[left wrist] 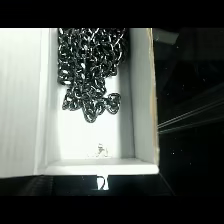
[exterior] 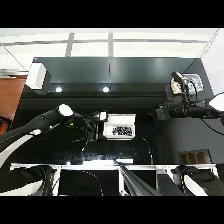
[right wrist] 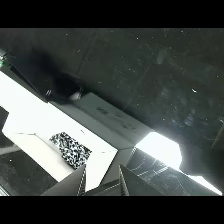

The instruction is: Fold the box and place the chain.

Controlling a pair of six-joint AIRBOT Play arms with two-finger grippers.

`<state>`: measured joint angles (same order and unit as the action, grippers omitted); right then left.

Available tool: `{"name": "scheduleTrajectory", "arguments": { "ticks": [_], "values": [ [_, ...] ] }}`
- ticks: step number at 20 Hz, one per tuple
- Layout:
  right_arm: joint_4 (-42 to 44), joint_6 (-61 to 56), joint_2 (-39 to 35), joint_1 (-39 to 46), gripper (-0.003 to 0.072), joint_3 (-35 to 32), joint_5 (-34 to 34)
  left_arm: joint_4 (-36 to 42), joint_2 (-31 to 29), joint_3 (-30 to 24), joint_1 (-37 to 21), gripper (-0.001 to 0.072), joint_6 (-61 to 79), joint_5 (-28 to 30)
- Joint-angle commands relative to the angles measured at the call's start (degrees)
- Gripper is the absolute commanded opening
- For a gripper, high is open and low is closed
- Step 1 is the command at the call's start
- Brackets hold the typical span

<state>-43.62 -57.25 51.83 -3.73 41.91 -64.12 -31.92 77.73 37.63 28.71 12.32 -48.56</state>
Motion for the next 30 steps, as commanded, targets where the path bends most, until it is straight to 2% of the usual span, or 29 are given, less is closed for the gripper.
{"name": "scheduleTrajectory", "arguments": {
  "ticks": [1,3,5,6,7,8,10,12,13,15,16,18,23,30],
  "values": [
    [1.01,-0.59,0.00,-0.07,0.0256,-0.28,0.24,-0.39,0.20,0.09,0.37,0.0464,-0.09,1.84],
    [3.43,-2.82,0.11,-1.68,0.0256,-0.98,1.77,-0.39,0.20,0.09,0.37,0.0464,-0.09,1.84],
    [1.40,-8.72,1.33,-4.79,0.0258,-0.96,9.57,-0.42,0.20,0.09,0.37,0.0464,-0.09,1.84],
    [1.62,-8.98,2.64,-6.14,0.0358,-0.74,13.51,-0.39,0.20,0.09,0.37,0.0464,-0.09,1.84],
    [1.66,-8.96,4.61,-7.78,0.0596,-0.09,17.18,-0.39,0.20,0.09,0.37,0.0465,-0.09,1.84],
    [1.66,-8.57,7.04,-9.40,0.0627,1.09,18.95,-0.39,0.20,0.09,0.37,0.0465,-0.09,1.84],
    [1.53,-5.60,13.16,-12.81,0.0627,4.42,18.36,-0.39,0.20,0.09,0.39,0.0464,-0.09,1.84],
    [1.57,2.97,16.85,-15.37,0.0625,5.97,15.47,-0.39,0.20,0.09,0.37,0.0465,-0.09,1.84],
    [1.42,10.05,17.05,-16.00,0.0625,5.97,12.76,-0.37,0.20,0.09,0.37,0.0465,-0.09,1.84],
    [1.16,27.32,16.28,-15.93,0.0625,6.05,2.54,-0.39,0.20,0.09,0.37,0.0465,-0.09,1.84],
    [0.55,30.47,15.61,-15.74,0.0625,6.05,-0.94,-0.39,0.20,0.09,0.37,0.0465,-0.09,1.84],
    [-1.01,30.82,14.69,-15.67,0.0625,6.03,-3.28,-0.39,0.20,0.09,0.37,0.0465,-0.09,1.84],
    [-1.16,36.20,14.75,-18.14,0.0625,4.74,-3.52,-0.39,0.20,0.09,0.46,0.0465,-0.09,1.79],
    [-2.14,36.98,14.86,-19.19,0.0625,4.07,1.86,-0.39,0.20,0.09,0.46,0.0465,-0.07,1.81]
  ]
}}
